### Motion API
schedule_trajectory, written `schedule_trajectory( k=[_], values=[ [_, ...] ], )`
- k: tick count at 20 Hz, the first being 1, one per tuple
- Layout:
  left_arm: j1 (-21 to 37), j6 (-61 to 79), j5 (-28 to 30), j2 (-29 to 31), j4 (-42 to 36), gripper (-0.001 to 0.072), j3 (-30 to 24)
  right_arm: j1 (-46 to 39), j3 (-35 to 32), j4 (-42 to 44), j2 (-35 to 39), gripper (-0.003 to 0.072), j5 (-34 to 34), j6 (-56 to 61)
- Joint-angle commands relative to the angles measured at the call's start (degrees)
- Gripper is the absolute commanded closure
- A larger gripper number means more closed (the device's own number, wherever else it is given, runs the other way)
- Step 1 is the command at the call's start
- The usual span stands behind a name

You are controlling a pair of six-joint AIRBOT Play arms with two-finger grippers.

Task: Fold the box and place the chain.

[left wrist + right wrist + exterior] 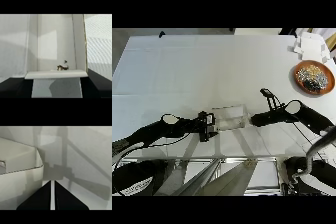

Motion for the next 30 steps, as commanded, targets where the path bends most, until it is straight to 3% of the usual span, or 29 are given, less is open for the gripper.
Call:
schedule_trajectory(
  k=[1,2,4,5,11,13,18,21,30],
  values=[
    [0.0,0.0,0.0,0.0,0.0,0.0642,0.0,1.2,-0.2,4.1,0.2,0.0627,-0.9,-1.8],
    [0.0,0.0,0.0,0.0,0.0,0.0642,0.0,1.2,-0.1,4.8,1.0,0.0610,-0.3,-2.3],
    [0.0,0.0,0.0,0.0,0.0,0.0642,0.0,1.2,-0.1,6.4,2.7,0.0476,0.8,-3.2],
    [0.0,0.0,0.0,0.0,0.0,0.0642,0.0,1.2,-0.1,7.0,3.3,0.0462,1.3,-3.2],
    [0.0,0.0,0.0,0.0,0.0,0.0642,0.0,5.4,1.0,7.2,5.3,0.0455,-0.3,-3.2],
    [0.0,0.0,0.0,0.0,0.0,0.0642,0.0,6.6,1.1,7.2,5.3,0.0411,-1.1,-3.1],
    [0.0,0.0,0.0,0.0,0.0,0.0642,0.0,6.8,1.1,3.7,5.3,0.0390,-0.9,-0.1],
    [0.0,0.0,0.0,0.0,0.0,0.0642,0.0,4.6,1.1,-1.9,5.3,0.0390,0.3,6.4],
    [0.0,0.0,0.0,0.0,0.0,0.0642,0.0,-0.2,3.8,-3.6,5.4,0.0349,4.9,7.2]
  ],
)
